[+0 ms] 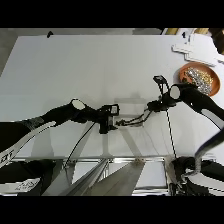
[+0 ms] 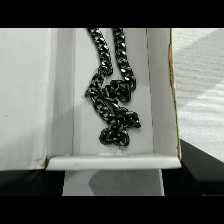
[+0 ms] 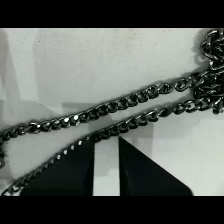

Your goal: Fold the box and place the chain.

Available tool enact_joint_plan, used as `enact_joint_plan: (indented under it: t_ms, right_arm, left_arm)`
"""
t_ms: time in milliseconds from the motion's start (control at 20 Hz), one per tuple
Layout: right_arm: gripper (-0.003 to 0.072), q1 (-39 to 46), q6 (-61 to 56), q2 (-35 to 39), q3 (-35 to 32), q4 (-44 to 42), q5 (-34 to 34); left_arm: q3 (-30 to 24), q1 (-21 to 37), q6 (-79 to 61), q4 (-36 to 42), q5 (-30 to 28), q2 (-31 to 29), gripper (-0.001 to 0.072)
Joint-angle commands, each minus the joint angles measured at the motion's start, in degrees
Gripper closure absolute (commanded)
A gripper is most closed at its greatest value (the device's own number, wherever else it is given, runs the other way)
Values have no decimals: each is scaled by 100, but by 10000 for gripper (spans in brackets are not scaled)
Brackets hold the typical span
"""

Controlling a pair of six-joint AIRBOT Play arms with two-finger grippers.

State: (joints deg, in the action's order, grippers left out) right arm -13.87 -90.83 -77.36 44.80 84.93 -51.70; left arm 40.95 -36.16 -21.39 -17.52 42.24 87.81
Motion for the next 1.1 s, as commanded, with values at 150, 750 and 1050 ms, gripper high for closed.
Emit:
enact_joint_plan:
  t_ms: [150, 750, 1050]
  right_arm:
    - [668, 0, 131, 269, -4, 39, 122]
    - [484, -214, -9, 317, -7, 15, -162]
    - [411, -208, -238, 260, -7, 55, -116]
  left_arm:
    - [-2, 0, -2, 0, 0, -4, 503]
    - [-2, 0, -2, 0, -2, -4, 503]
    - [-2, 0, -2, 0, 0, -4, 503]
